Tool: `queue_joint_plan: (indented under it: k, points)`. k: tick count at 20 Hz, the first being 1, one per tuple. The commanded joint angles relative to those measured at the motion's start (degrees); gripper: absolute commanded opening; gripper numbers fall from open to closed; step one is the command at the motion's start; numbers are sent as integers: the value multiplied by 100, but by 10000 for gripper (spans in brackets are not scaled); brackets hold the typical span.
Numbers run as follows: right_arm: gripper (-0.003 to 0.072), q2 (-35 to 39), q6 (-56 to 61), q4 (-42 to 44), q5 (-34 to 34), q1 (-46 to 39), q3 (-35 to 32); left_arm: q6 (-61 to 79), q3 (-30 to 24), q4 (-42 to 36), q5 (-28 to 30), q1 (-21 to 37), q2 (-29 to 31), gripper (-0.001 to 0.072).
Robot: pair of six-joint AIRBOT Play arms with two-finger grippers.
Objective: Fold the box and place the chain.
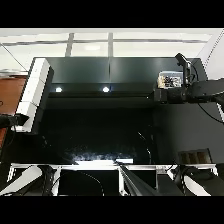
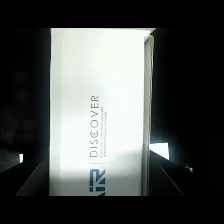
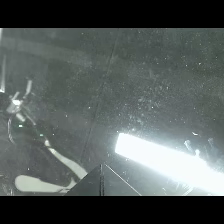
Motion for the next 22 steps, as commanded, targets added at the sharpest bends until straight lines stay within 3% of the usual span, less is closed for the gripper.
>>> queue_joint_plan:
  k: [1, 3, 7, 11, 12, 13, 14, 15, 18, 22]
  points:
    - [27, 4, 20, 2, 2, 0, 4, -26, 20, -72, -461, 0, 122, 720]
    - [27, 4, 20, 2, 0, 0, 7, -146, 20, -2, -758, 46, 433, 720]
    - [27, 4, -42, -20, 0, -2, 7, -828, 122, 76, -813, 68, 1453, 720]
    - [27, 4, -225, -15, 114, -2, 9, -890, 557, -136, -514, -212, 2472, 716]
    - [27, 4, -232, -15, 223, -2, 24, -890, 730, -501, -382, -417, 2616, 629]
    - [27, 4, -262, -26, 313, -4, 72, -890, 925, -831, -354, -664, 2680, 440]
    - [27, 4, -289, -44, 367, -4, 177, -911, 1154, -1187, -411, -997, 2686, 205]
    - [27, 4, -289, -116, 332, -7, 332, -957, 1335, -1508, -474, -1373, 2680, 61]
    - [27, 83, -142, -946, 184, -2, 684, -2396, 1539, -1390, -470, -2962, 2664, 26]
    - [26, 632, 1510, -3357, -190, -2, 271, -4968, 968, 1093, -404, -5206, 2664, 26]
